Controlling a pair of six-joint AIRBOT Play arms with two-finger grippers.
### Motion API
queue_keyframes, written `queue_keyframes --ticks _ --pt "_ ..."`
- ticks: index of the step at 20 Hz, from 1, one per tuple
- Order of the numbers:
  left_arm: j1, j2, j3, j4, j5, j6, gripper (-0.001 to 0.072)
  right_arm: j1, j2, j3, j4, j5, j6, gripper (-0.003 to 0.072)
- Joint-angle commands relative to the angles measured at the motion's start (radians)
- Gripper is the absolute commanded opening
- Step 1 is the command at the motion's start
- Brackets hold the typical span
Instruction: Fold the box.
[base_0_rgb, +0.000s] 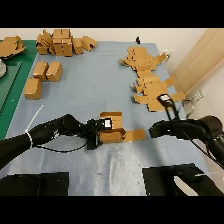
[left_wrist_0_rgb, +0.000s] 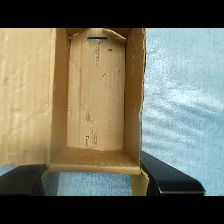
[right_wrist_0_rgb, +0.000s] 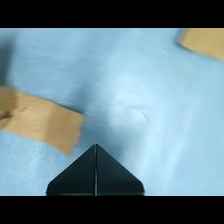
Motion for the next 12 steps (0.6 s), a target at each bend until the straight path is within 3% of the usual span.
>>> queue_keyframes --ticks 1,5,12 --pt "0.000 -0.001 0.000 0.001 0.001 0.000 0.0460 -0.241 0.066 -0.082 0.116 -0.045 0.123 0.0003" --pt "0.000 0.000 0.000 0.001 0.001 0.000 0.0460 -0.303 -0.075 -0.198 0.489 0.071 -0.071 0.0003" --pt "0.000 0.000 0.000 0.001 0.000 0.000 0.0460 -0.269 -0.303 -0.199 0.692 0.150 -0.285 0.0003"
